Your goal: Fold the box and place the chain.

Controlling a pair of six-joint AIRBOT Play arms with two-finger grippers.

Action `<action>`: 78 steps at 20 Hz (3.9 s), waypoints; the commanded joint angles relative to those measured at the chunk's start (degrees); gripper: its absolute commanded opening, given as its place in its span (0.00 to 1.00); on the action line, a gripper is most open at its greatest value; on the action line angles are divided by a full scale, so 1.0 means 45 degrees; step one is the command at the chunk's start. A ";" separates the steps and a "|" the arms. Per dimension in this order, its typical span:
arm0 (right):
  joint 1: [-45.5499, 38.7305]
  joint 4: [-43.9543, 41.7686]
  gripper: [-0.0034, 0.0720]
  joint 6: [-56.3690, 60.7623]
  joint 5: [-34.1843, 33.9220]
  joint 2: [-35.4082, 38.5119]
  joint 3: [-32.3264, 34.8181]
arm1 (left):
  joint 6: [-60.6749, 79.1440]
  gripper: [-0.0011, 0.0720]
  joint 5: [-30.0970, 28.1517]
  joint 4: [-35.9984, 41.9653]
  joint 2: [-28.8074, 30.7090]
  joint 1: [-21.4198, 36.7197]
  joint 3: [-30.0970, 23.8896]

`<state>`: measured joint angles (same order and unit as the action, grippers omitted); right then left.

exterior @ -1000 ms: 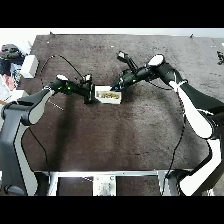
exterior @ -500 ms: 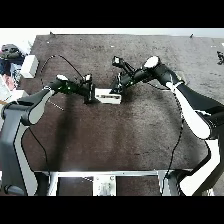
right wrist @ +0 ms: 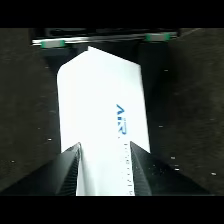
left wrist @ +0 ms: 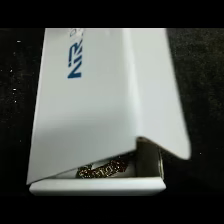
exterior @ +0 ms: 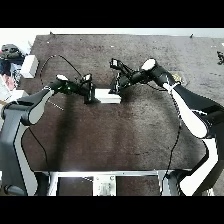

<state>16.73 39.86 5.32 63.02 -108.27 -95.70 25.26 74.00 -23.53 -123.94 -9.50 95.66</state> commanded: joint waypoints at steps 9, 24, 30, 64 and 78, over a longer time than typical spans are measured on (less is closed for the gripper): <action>0.0029 0.0544 0.49 -0.0175 0.0248 0.0058 0.0000 | 0.0053 0.50 0.0024 -0.0015 0.0005 -0.0010 0.0010; 0.0097 0.1321 0.26 -0.0136 0.0549 0.0019 0.0000 | 0.0053 0.50 0.0024 -0.0015 0.0005 -0.0010 0.0010; 0.0102 0.1350 0.26 -0.0131 -0.0296 0.0277 -0.0005 | 0.0053 0.50 0.0024 -0.0015 0.0005 -0.0010 0.0010; 0.0010 0.1107 0.52 0.0573 0.0466 0.0272 0.0447 | 0.0053 0.50 0.0024 -0.0015 0.0005 -0.0010 0.0010; -0.0821 -0.1044 0.06 0.1219 0.2331 -0.1214 0.0466 | 0.0053 0.50 0.0024 -0.0015 0.0005 -0.0010 0.0010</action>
<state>13.08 33.52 9.98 71.83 -112.12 -93.60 25.50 74.15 -23.62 -123.96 -9.56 95.66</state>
